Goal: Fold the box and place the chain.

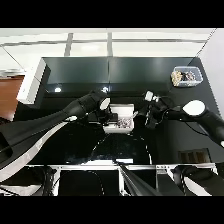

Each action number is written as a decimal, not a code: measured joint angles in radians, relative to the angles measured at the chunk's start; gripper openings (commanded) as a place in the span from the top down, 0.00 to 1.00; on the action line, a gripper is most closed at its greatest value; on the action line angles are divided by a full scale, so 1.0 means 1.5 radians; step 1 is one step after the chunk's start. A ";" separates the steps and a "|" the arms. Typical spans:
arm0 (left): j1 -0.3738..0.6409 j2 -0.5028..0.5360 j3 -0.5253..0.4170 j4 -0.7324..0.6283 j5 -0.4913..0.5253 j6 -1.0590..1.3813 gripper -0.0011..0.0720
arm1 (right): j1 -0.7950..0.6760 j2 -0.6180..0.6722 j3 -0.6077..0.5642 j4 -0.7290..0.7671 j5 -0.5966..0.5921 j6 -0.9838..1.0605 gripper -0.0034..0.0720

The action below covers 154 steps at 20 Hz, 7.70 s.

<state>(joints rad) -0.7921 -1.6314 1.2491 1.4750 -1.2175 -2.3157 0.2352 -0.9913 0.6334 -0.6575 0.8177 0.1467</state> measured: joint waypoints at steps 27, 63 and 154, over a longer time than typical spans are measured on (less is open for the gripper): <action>-0.016 0.097 0.034 0.047 -0.044 0.054 0.24 | -0.117 0.042 0.006 0.037 0.283 0.298 0.59; 0.303 0.202 -0.396 -0.632 0.245 1.737 0.01 | -0.118 0.042 0.006 0.036 0.254 0.342 0.59; 0.219 0.138 -0.327 -0.576 0.258 1.714 0.52 | 0.114 -0.160 0.164 -0.083 0.164 0.034 0.00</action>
<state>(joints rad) -0.4637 -1.4239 0.7593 0.6113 -0.8299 0.2558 0.4061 -1.2316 0.8795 -0.7822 1.0641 0.1970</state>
